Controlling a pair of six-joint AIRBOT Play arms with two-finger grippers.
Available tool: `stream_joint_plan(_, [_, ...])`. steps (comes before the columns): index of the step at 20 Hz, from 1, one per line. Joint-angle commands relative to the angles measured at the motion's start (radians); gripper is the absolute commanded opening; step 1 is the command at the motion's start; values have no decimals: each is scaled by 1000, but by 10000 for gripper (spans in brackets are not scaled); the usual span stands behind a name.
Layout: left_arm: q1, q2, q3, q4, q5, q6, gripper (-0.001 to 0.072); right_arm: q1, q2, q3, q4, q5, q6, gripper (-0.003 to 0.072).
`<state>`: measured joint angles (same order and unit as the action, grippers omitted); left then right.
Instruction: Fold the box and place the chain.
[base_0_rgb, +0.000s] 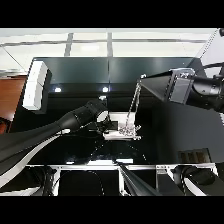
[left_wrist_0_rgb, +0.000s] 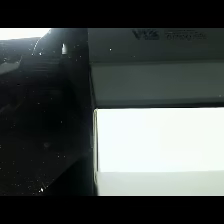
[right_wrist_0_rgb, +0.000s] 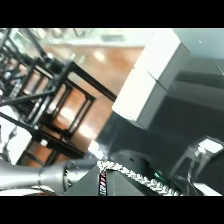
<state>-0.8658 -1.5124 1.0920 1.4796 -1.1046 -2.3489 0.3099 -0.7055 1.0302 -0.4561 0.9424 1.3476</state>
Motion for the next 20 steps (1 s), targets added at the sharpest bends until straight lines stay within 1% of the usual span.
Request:
stream_joint_plan(1, [0,0,0,0,0,0,29,4,-1,11,30,-26,-12,22])
stream_joint_plan(11, [0,0,0,0,1,0,29,4,-1,11,38,-24,-21,21])
stream_joint_plan(14, [0,0,0,0,1,0,29,17,-7,-5,-48,24,3,22])
stream_joint_plan(16, [0,0,0,0,1,0,29,60,-8,-77,-142,17,49,22])
stream_joint_plan(18, [0,0,0,0,1,0,29,99,-10,-183,-235,-26,108,22])
stream_joint_plan(20, [0,0,0,0,1,0,29,120,-23,-302,-252,-98,126,22])
